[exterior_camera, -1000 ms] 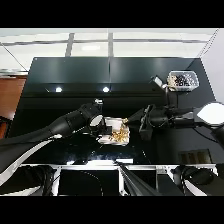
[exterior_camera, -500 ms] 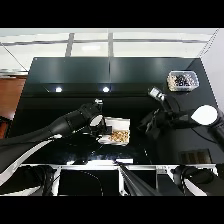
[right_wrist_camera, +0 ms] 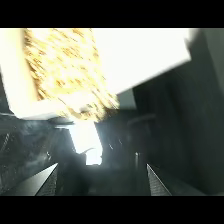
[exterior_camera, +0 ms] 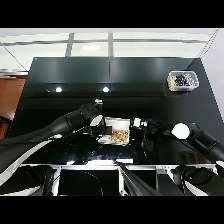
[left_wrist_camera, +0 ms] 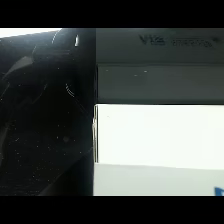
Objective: Fold the box and place the chain.
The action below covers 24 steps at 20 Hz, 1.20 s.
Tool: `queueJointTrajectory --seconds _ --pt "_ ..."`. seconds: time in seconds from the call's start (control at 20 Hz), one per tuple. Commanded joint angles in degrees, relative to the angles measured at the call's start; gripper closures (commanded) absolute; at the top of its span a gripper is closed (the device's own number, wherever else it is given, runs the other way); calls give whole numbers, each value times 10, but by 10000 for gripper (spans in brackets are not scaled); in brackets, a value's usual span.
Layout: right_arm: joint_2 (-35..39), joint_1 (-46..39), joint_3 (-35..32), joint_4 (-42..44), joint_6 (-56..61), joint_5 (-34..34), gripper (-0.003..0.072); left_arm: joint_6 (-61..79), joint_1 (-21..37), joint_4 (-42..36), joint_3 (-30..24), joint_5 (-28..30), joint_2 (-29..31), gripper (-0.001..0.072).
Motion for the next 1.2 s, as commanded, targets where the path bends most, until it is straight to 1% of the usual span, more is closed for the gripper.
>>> queueJointTrajectory --seconds 0.0,0.15,0.2,0.45,0.5,0.85,0.9,1.1,1.15 --pt "-29 9 -6 108 -146 -20 28 0 0 0 0 1 0 679" --pt "-54 9 -6 129 -175 -23 31 0 0 0 0 1 0 679" --pt "-61 9 -6 129 -187 -28 50 0 0 0 0 1 0 679" --pt "-91 9 -6 159 -233 -47 54 0 0 0 0 1 0 679" --pt "-93 9 -6 162 -235 -51 174 0 0 0 0 1 0 679" --pt "-101 9 -6 167 -234 -64 174 0 0 0 0 1 0 679" --pt "-104 9 -6 167 -234 -64 190 0 0 0 0 1 0 679" --pt "-107 9 -6 167 -231 -64 195 0 0 0 0 1 0 679" --pt "-107 9 -6 167 -229 -64 218 0 0 0 0 1 0 680"
